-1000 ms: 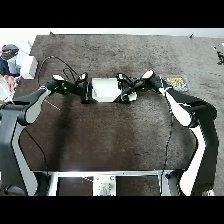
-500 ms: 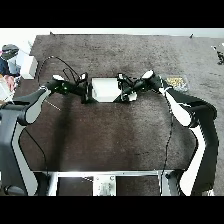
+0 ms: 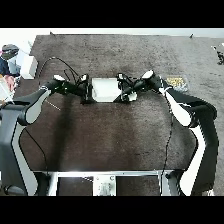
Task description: Fold the box and place the chain.
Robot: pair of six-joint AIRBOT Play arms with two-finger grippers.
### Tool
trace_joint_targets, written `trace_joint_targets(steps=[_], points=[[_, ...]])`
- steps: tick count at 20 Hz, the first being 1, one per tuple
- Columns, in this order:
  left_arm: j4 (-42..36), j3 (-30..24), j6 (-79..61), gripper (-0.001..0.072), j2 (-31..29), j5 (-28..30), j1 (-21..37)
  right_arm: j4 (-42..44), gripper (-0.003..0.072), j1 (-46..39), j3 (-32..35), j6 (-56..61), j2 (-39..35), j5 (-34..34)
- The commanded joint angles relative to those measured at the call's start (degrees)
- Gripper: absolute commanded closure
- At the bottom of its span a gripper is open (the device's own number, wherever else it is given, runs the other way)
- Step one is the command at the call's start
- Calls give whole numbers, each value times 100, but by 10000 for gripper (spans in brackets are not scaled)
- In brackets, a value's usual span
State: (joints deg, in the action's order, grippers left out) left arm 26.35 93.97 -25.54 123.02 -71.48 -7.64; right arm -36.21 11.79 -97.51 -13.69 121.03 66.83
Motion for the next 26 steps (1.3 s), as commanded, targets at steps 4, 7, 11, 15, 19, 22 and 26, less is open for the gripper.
trace_joint_targets(steps=[4,7,11,15,19,22,26], points=[[-181,0,0,116,-2,-39,7,0,345,4,2,0,2,2],[-284,0,0,86,-2,-164,7,0,345,4,2,0,2,2],[-422,0,-2,86,-2,-267,7,0,345,4,2,0,2,2],[-236,0,-2,97,-2,-245,7,0,345,4,2,0,2,2],[-286,0,-7,97,20,-245,7,0,345,4,2,0,2,2],[-269,0,-2,99,26,-212,7,0,345,4,2,0,2,2],[-251,0,2,302,26,-96,7,0,345,4,2,0,2,2]])
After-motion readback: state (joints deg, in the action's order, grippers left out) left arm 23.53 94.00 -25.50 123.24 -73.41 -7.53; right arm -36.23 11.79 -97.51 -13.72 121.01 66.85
